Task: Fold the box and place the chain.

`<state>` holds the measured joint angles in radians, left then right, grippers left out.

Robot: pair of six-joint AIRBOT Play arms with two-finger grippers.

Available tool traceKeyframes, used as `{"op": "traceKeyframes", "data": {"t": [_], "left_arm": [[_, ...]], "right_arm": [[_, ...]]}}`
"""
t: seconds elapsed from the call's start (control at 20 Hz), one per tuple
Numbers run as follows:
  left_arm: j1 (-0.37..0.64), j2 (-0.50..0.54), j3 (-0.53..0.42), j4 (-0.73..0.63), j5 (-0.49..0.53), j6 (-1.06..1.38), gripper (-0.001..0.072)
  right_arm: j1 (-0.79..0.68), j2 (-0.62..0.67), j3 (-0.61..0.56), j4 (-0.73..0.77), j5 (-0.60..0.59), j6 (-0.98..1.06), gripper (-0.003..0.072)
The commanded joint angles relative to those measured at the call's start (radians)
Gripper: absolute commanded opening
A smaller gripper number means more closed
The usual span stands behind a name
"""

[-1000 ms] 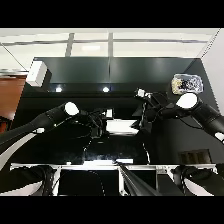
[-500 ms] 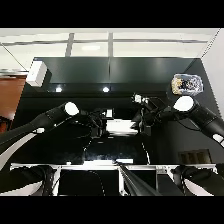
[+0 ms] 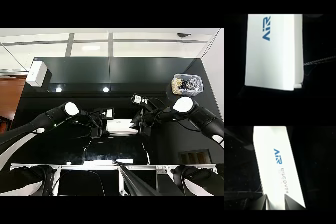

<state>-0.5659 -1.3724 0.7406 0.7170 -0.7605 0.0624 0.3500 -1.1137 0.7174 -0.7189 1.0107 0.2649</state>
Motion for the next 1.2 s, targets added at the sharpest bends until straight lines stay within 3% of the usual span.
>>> {"op": "traceKeyframes", "data": {"t": [0.0,1.15], "left_arm": [[0.001,0.000,0.000,0.000,0.000,0.002,0.0162],[0.001,0.000,0.000,0.000,-0.003,0.002,0.0162]], "right_arm": [[0.001,-0.001,0.000,0.001,-0.011,0.000,0.0234],[0.001,-0.001,-0.014,0.011,-0.002,0.019,0.0234]]}}
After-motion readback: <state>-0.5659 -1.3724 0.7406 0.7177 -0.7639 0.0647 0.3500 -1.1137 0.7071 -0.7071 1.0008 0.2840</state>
